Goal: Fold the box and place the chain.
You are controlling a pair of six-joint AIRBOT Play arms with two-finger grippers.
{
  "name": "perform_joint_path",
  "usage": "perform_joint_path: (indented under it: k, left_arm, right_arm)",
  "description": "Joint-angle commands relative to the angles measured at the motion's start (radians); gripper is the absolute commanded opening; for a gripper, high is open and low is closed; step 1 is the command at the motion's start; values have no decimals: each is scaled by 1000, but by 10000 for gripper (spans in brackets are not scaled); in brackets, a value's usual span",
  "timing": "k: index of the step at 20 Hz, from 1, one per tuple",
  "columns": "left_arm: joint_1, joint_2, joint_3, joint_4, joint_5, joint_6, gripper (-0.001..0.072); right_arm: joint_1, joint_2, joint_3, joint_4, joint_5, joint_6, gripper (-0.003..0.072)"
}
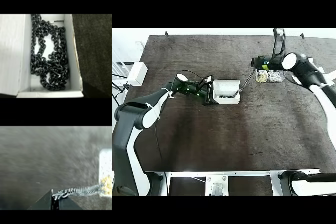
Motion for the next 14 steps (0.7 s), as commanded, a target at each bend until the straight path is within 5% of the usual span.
perform_joint_path:
  k: [1,14]
  left_arm:
    - [1,1,1,0,0,0,536]
    - [1,1,1,0,0,0,536]
  right_arm:
    - [46,143,0,-66,60,-13,7]
    - [242,188,-3,-67,93,-13,8]
